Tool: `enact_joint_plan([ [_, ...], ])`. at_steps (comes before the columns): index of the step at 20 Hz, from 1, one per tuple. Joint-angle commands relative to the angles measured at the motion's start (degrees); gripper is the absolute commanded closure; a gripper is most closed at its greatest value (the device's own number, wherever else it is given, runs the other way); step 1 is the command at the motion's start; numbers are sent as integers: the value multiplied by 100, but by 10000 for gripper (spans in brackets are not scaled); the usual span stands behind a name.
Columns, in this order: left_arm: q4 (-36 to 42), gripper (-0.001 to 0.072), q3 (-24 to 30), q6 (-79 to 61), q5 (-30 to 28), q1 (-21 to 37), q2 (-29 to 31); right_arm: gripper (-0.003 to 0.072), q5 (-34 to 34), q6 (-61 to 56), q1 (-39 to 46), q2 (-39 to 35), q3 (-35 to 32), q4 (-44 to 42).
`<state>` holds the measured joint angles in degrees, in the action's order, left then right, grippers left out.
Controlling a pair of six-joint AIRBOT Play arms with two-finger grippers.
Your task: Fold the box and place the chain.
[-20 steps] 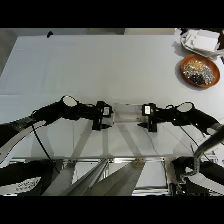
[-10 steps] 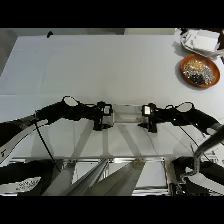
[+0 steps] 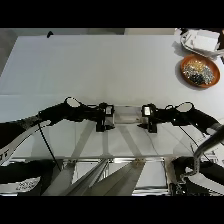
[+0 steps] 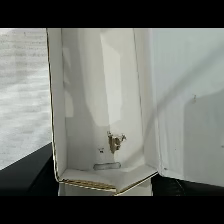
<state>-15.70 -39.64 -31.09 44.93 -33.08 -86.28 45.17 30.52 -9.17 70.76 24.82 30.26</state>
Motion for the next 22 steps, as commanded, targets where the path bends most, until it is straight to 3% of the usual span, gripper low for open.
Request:
enact_joint_plan([
  [1, 197, 12, 2, -87, -90, -96, -76, 276, -15, -4, 0, -4, 0, -11],
  [7, 455, 20, 2, -61, -315, -107, -76, 276, -15, -4, 0, -4, 0, -11],
  [9, 444, 98, 2, -87, -319, -138, -76, 276, -13, -4, 0, -4, 0, -11],
  [11, 439, 114, 2, -83, -417, -188, -76, 276, -15, -4, 0, -4, 0, -11],
  [12, 431, 215, 2, -63, -503, -232, -76, 276, -15, -4, 0, -4, 0, -11],
  [16, 428, 508, 2, -63, -898, -501, -79, 276, -15, -4, 0, -4, 0, -13],
  [18, 428, 621, 2, -83, -907, -542, -79, 276, -15, -4, 0, -4, 0, -11],
  [19, 433, 655, 2, -83, -914, -560, -79, 276, -15, -4, 0, -4, 0, -11],
  [22, 433, 620, 2, -81, -914, -557, -79, 276, -15, -4, 0, -4, 0, -11],
])
